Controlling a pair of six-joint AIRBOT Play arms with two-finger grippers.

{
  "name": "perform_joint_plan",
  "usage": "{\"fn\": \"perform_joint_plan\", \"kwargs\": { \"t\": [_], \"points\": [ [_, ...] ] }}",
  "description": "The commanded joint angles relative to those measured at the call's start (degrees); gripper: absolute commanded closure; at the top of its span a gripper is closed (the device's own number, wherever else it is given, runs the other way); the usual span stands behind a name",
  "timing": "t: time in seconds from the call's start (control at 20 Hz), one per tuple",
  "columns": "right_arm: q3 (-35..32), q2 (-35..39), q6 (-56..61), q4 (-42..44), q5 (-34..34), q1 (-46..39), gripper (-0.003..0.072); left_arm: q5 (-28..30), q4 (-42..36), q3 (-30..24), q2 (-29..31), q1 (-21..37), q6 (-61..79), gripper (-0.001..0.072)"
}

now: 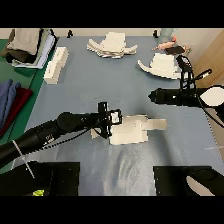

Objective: Fold the box.

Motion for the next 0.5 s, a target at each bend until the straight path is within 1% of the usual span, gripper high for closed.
{"fn": "perform_joint_plan", "kwargs": {
  "t": [0.0, 0.2, 0.3, 0.45],
  "points": [
    [0.0, 0.0, 0.0, 0.6, -0.1, 0.0, 0.0686, 0.5, -1.3, -0.9, -2.5, 0.0, 0.9, 0.0695],
    [0.0, 0.0, 0.0, 1.0, -0.1, 0.1, 0.0686, 0.6, -1.7, -1.0, -6.3, 0.0, 1.0, 0.0695],
    [0.0, 0.0, 0.0, 1.1, -0.1, 0.1, 0.0686, 1.2, -2.6, -1.1, -6.9, 0.0, 0.9, 0.0695],
    [0.0, 0.0, 0.0, 1.2, 0.0, 0.1, 0.0686, 0.5, -4.1, -1.1, -6.9, 0.0, 0.9, 0.0695]
  ]
}}
